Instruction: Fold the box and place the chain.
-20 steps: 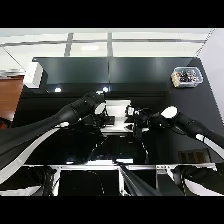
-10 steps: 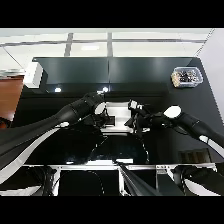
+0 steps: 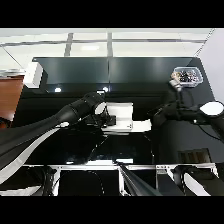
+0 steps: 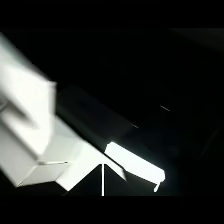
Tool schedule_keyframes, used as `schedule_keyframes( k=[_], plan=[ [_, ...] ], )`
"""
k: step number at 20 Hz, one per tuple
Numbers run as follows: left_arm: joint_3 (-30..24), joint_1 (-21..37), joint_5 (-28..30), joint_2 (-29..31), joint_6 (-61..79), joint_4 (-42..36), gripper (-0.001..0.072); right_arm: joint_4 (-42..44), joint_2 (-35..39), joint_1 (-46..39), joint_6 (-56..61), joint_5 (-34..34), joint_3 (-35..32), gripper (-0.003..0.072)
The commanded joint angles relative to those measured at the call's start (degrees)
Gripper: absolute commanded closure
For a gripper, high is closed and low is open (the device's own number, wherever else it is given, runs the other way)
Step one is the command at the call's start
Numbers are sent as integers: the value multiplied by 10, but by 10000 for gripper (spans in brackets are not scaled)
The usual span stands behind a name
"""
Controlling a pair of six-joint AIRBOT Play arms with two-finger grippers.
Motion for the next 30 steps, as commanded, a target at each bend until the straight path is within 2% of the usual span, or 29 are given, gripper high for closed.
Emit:
schedule_keyframes(
  k=[1,3,9,14,18,19,20,21,24,25,26,30],
  plan=[
    [0,0,3,0,0,1,684,-26,-24,-93,274,-8,-23,675],
    [0,0,2,0,0,5,684,-5,-79,-88,291,45,-26,675],
    [0,0,1,0,2,4,684,21,-204,-19,290,53,-26,676],
    [0,0,1,0,2,4,684,122,-222,46,168,68,-14,675],
    [0,0,3,0,2,5,684,108,-222,46,154,156,62,671],
    [0,0,4,0,2,4,684,100,-222,47,156,178,79,446],
    [0,0,4,0,2,4,684,94,-222,47,160,186,89,95],
    [0,0,5,0,2,5,684,96,-222,47,161,186,94,2],
    [0,0,8,0,2,5,684,90,-222,59,178,166,94,16],
    [0,0,8,0,2,5,684,87,-222,66,189,159,94,139],
    [0,0,8,0,2,5,684,87,-222,71,192,157,95,177],
    [0,0,10,0,2,7,684,64,-222,88,207,150,105,195]
  ],
)
